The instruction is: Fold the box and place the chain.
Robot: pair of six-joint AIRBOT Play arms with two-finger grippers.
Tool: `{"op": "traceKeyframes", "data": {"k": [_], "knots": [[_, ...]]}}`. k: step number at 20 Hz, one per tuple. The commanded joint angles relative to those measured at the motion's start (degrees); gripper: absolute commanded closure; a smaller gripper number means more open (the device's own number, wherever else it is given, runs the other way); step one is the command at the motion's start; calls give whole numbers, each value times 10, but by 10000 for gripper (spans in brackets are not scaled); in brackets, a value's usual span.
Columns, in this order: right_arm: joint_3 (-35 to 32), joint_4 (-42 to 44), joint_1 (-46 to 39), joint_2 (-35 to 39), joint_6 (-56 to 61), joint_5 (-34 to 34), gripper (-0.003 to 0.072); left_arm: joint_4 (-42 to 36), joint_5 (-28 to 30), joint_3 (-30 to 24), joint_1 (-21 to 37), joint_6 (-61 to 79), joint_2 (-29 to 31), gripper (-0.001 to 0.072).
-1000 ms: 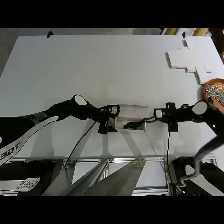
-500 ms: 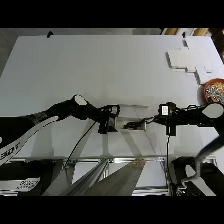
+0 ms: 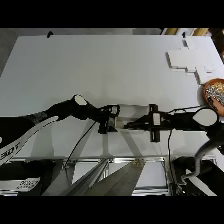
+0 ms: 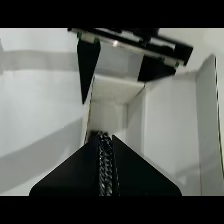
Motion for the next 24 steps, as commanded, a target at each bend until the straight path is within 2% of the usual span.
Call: {"op": "traceKeyframes", "data": {"k": [1, 5, 7, 8, 11, 17, 21, 24], "knots": [[1, 10, 61, -6, 0, -94, 663, 0, 0, 0, 0, 0, 0, 675], [1, 10, 66, -23, 4, -104, 649, 0, 0, 0, 0, 0, 0, 675], [1, 10, 66, -24, 4, -104, 503, 0, 0, 0, 1, 0, 0, 675], [1, 7, 66, -23, 5, -104, 488, 0, 0, 0, 0, 0, 0, 675], [1, 2, 37, -20, 23, -70, 524, 0, 0, 0, 0, 0, 0, 675], [1, -130, -126, -20, 23, 104, 525, 0, 0, 0, 1, 0, 0, 675], [1, -173, -215, -21, 19, 109, 511, 0, 0, 0, 1, 0, 0, 675], [-1, -198, -226, -24, 13, 95, 498, 0, 0, 0, 1, 0, 0, 675]]}}
